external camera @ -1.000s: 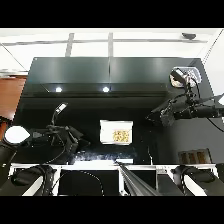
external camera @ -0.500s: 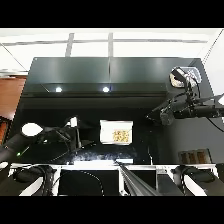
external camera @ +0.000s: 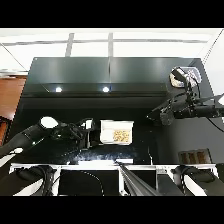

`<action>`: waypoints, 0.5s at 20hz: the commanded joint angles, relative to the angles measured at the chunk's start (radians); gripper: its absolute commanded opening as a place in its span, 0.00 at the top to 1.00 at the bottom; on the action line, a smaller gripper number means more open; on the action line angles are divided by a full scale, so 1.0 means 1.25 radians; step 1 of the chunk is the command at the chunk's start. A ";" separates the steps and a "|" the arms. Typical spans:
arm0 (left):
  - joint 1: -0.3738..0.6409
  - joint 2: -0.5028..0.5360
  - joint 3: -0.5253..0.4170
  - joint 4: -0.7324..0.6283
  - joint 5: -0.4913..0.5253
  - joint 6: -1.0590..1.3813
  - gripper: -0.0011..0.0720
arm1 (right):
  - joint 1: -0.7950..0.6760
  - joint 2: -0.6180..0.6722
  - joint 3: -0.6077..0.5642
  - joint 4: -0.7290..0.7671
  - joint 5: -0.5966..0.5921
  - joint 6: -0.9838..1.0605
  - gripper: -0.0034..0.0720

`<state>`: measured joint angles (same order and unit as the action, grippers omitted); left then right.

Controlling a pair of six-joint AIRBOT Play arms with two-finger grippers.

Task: Fold the box and place the chain.

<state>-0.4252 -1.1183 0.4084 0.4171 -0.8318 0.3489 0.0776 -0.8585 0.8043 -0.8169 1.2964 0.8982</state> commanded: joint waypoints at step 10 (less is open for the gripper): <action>-0.015 -0.042 0.041 -0.002 0.023 -0.034 0.02 | -0.001 0.000 0.000 0.000 0.000 0.000 0.22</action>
